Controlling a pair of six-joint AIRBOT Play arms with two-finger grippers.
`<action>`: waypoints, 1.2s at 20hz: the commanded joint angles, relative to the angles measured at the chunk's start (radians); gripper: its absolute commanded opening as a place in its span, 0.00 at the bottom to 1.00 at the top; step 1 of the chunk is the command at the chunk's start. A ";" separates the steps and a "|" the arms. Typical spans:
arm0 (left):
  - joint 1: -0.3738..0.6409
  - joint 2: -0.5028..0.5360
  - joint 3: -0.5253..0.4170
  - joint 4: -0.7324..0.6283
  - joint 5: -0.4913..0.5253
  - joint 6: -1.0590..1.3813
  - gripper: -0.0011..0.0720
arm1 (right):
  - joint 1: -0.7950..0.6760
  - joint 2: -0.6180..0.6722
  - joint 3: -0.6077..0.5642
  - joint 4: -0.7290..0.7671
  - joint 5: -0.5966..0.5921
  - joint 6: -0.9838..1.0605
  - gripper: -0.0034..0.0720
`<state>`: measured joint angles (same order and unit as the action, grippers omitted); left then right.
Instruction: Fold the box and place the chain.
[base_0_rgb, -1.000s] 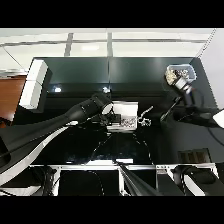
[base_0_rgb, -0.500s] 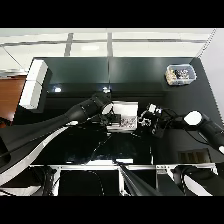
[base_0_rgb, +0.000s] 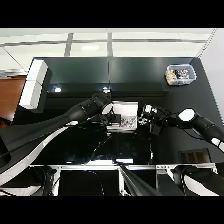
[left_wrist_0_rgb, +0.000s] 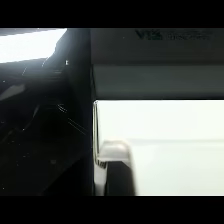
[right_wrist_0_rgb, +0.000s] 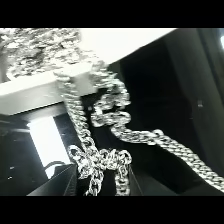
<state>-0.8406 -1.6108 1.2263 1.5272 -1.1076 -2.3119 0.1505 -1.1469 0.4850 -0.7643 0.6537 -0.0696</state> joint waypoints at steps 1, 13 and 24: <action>0.000 0.001 0.001 0.000 0.000 0.000 0.05 | -0.001 -0.009 0.001 -0.003 -0.029 0.062 0.42; 0.000 0.001 0.001 -0.002 0.000 0.000 0.05 | -0.001 0.406 0.187 -0.122 0.324 0.727 0.07; 0.000 0.001 0.001 -0.003 0.000 0.000 0.05 | 0.109 0.369 0.341 0.184 0.381 0.887 0.07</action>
